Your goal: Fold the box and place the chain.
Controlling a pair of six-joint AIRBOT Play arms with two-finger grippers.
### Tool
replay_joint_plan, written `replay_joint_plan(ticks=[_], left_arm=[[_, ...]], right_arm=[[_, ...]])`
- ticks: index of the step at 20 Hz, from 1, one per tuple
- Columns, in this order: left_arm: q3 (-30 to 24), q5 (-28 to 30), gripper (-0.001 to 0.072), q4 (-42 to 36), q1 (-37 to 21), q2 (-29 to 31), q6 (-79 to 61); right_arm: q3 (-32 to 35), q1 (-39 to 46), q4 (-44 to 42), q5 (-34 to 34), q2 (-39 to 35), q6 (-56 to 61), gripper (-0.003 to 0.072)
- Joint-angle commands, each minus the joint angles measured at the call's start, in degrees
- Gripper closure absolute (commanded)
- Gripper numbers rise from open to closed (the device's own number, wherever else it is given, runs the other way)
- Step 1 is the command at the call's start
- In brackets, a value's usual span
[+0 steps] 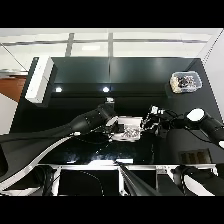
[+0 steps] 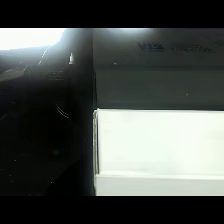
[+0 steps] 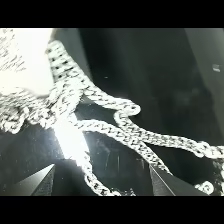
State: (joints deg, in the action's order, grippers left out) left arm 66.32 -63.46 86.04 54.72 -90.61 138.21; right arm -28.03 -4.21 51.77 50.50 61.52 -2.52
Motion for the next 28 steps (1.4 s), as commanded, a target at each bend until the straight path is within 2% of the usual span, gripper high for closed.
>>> replay_joint_plan(ticks=[1, 10, 17, 24, 28], left_arm=[[0.0, 0.0, 0.0678, 0.0, 0.0, 0.0, 0.0], [0.0, 0.0, 0.0678, 0.0, 0.0, 0.0, 0.0], [0.0, 0.0, 0.0678, 0.0, 0.0, 0.0, 0.0], [0.0, 0.0, 0.0678, 0.0, 0.0, 0.0, 0.0], [0.0, 0.0, 0.0678, 0.0, 0.0, 0.0, 0.0]], right_arm=[[0.0, -0.9, 1.6, -3.0, 0.7, -2.5, -0.0027], [0.0, -0.9, -0.8, -3.5, 3.3, -2.4, -0.0026], [0.0, -0.9, -1.0, -7.2, 3.5, -2.4, -0.0020], [-4.7, -0.9, -1.2, -5.3, 3.5, -3.2, -0.0021], [-5.2, -0.9, 0.7, 0.8, 3.5, -4.3, -0.0021]])
